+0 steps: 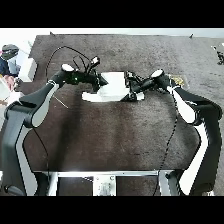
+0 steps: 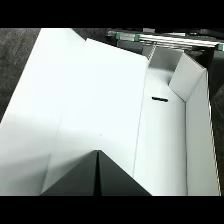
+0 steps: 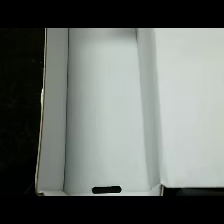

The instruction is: Fold the box and place the chain.

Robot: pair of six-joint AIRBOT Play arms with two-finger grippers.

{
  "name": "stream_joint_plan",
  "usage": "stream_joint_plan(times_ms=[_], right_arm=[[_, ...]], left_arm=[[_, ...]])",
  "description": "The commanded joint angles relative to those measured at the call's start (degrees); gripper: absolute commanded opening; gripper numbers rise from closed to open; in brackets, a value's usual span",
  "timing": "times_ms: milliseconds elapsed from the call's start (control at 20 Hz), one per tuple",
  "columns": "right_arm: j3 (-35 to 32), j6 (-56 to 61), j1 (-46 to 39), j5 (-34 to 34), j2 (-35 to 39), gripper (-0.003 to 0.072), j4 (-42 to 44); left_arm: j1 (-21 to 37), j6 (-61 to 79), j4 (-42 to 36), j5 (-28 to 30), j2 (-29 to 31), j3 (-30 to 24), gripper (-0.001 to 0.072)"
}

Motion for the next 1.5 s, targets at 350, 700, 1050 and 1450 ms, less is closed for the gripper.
stream_joint_plan(times_ms=[350, 700, 1050, 1450], right_arm=[[0.04, -0.04, 0.02, 0.02, -0.04, 0.0407, -0.02], [0.04, -0.07, 0.02, 0.04, -0.04, 0.0407, 0.00], [0.04, -0.07, 0.02, 0.02, -0.04, 0.0407, 0.00], [0.04, -0.07, 0.04, 0.02, -0.04, 0.0407, 0.00]], left_arm=[[-0.02, 0.35, 0.79, -3.21, -0.66, 0.13, 0.0013], [1.88, 2.73, 1.05, -1.20, 4.46, 1.07, 0.0013], [6.10, 0.07, 11.72, -13.42, 7.37, 1.29, 0.0014], [2.10, 2.49, 23.32, -7.67, 6.05, -3.63, 0.0671]])
